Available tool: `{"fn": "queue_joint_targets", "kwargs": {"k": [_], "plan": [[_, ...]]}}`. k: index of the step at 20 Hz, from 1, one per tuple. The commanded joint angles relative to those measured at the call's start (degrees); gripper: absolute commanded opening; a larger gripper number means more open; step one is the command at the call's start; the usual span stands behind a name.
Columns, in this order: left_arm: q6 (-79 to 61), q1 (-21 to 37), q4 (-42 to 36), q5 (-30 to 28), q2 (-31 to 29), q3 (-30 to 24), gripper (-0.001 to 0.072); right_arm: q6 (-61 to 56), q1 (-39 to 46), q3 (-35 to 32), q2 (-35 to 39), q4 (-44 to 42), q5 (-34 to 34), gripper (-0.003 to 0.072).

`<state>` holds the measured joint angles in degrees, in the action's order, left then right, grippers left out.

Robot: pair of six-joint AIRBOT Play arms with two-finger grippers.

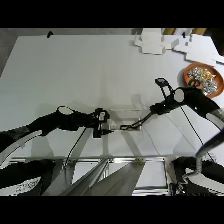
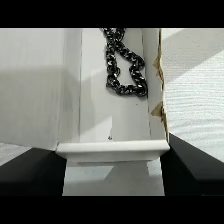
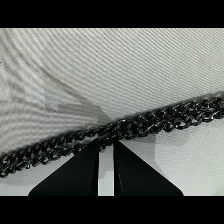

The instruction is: Fold the box and place the chain.

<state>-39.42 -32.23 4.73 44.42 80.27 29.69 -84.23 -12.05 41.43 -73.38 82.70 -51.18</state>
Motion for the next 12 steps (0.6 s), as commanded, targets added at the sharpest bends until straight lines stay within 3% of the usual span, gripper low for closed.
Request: {"fn": "queue_joint_targets", "kwargs": {"k": [1,6,12], "plan": [[0.0,0.0,0.0,0.0,0.0,0.0,0.0097,0.0,0.0,0.0,0.8,0.0,-1.8,0.0015],[0.0,0.0,0.0,0.0,0.0,0.0,0.0097,0.0,0.0,0.0,7.2,0.0,-6.3,0.0015],[0.0,0.0,0.0,0.0,0.0,0.0,0.0097,2.1,0.0,0.0,21.2,-4.4,-12.7,0.0015]]}}
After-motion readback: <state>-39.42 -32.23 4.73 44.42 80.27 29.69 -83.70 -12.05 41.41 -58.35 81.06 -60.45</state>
